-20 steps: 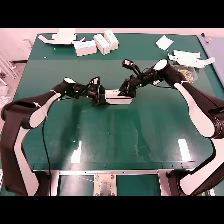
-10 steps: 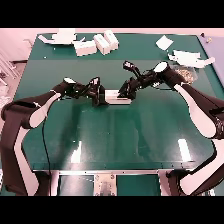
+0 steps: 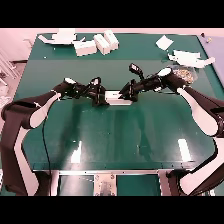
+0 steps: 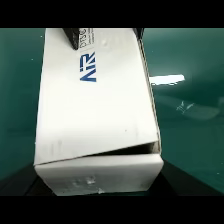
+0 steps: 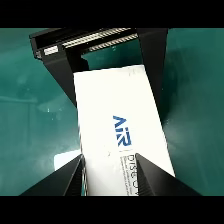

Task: Fold the box and place the chain.

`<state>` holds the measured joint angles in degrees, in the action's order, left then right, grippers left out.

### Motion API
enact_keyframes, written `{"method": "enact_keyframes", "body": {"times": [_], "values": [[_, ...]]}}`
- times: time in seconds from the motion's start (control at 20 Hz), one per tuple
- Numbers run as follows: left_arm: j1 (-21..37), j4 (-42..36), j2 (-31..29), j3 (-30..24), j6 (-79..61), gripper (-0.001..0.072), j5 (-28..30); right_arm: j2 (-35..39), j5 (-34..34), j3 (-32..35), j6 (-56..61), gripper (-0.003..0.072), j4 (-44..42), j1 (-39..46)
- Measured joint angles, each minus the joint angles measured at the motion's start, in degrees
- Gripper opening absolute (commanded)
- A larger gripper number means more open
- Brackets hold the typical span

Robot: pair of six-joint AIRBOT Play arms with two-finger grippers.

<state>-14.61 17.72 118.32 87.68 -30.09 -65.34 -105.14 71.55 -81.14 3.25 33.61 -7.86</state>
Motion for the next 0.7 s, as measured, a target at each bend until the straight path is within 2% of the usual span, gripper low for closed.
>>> {"method": "enact_keyframes", "body": {"times": [0.15, 0.65, 0.7], "values": [[0.0, -0.04, 0.0, 0.0, 0.02, 0.0509, 0.04, 0.0, -0.02, 0.59, -1.79, 0.0011, -1.42, 0.31], [0.02, -0.04, 0.0, 0.0, 0.04, 0.0509, 0.2, -0.04, 0.76, 1.01, -3.19, 0.0011, -4.85, 0.48], [0.02, -0.02, -0.02, -0.02, 0.0, 0.0509, 0.17, -0.04, 1.22, 1.01, -3.19, 0.0072, -5.35, 0.52]]}}
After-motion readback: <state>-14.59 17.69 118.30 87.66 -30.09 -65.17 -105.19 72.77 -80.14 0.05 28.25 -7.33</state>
